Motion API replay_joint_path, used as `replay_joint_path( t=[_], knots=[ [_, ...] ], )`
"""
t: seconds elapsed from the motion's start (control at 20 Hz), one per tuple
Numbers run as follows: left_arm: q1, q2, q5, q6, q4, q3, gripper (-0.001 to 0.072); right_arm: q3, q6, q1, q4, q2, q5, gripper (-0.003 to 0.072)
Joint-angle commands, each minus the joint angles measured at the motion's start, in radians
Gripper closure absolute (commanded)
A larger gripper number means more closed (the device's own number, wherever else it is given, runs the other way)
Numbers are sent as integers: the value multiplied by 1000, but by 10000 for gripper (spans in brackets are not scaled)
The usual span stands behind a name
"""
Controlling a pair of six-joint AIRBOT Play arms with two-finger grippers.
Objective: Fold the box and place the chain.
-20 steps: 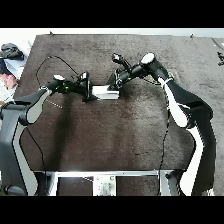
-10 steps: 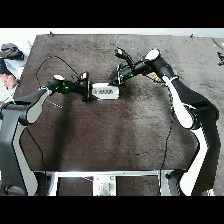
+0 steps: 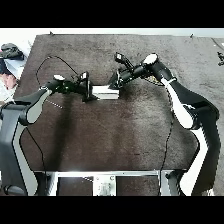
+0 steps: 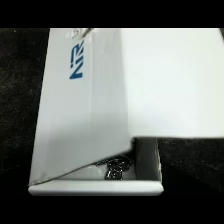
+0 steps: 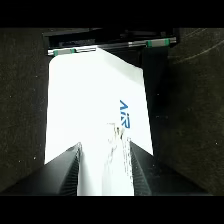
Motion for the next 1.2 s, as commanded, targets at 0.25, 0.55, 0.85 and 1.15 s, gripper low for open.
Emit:
replay_joint_path(
  t=[0.25, 0.55, 0.85, 1.15],
  knots=[
    [0, -1, 0, 0, 0, 0, 291, -10, -36, 21, 4, -18, -37, 331],
    [0, -1, 0, 0, 0, 0, 291, -10, -46, 30, -18, -3, -76, 344],
    [0, -1, 0, 0, 0, 0, 291, -12, 48, 23, -33, 50, -24, 344],
    [0, -1, 0, 0, 0, 0, 291, -136, 42, -6, -47, 99, -86, 341]
  ],
)
